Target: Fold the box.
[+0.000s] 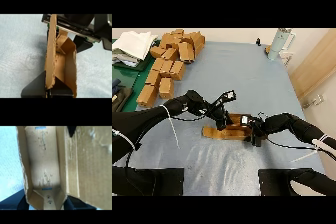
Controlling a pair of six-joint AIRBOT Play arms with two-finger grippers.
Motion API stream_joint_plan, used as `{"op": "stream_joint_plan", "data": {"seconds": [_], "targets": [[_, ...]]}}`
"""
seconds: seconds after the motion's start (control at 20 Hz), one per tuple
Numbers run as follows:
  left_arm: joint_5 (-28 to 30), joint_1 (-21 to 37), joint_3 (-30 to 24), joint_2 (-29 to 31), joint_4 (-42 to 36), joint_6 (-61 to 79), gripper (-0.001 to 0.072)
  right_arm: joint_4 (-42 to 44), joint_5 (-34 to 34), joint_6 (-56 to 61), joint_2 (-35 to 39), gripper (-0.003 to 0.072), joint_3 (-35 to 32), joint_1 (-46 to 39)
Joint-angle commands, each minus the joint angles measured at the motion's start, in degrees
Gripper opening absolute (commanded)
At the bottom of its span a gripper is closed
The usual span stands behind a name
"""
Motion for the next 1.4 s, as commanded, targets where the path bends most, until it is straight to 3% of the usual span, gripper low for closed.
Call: {"op": "stream_joint_plan", "data": {"seconds": [0.0, 0.05, 0.1, 0.45, 0.5, 0.55, 0.6, 0.7, 0.85, 1.1, 1.2, 1.35], "targets": [[-1.1, 0.1, 0.1, 0.0, 0.1, -0.4, 0.0116, 0.0, 0.0, 0.0, 0.0, 0.0513, 0.0, 0.0], [-1.0, 0.2, 0.1, 0.1, 0.1, -0.4, 0.0443, 0.0, 0.0, 0.0, 0.0, 0.0513, 0.0, 0.0], [-1.1, 0.5, 0.1, 0.1, 0.1, -1.2, 0.0562, 0.0, 0.0, 0.0, 0.0, 0.0513, 0.0, 0.0], [-8.6, 7.7, 0.3, 6.4, 15.0, -22.2, 0.0561, 0.0, 0.0, 0.0, 0.0, 0.0513, 0.0, 0.0], [-10.2, 8.5, 0.3, 7.5, 17.3, -25.0, 0.0557, 0.0, 0.0, 0.0, 0.0, 0.0513, 0.0, 0.0], [-12.1, 9.1, 0.3, 8.4, 19.7, -30.6, 0.0363, 0.0, 0.0, 0.0, 0.0, 0.0513, 0.0, 0.0], [-15.5, 9.4, 0.3, 8.9, 21.5, -35.0, 0.0001, 0.0, 0.0, 0.0, 0.0, 0.0513, 0.0, 0.0], [-23.2, 8.7, 0.3, 8.9, 21.3, -40.2, 0.0013, 0.0, 0.0, 0.0, 0.0, 0.0513, 0.0, 0.0], [-23.1, 4.2, 0.3, 8.2, 11.3, -44.7, 0.0013, 0.0, 0.0, 0.0, 0.0, 0.0513, 0.0, 0.0], [-6.8, -0.3, 2.4, 4.1, 7.0, -50.9, 0.0013, -0.2, 0.0, 0.0, 0.0, 0.0513, 0.0, 0.0], [-2.9, -0.2, 3.8, 2.7, 3.7, -51.0, 0.0013, -0.2, 0.0, 0.0, 0.0, 0.0513, 0.0, 0.0], [1.7, -0.1, 6.2, -0.1, 6.1, -55.1, 0.0012, -0.2, 0.0, 0.0, 0.0, 0.0513, 0.0, 0.0]]}}
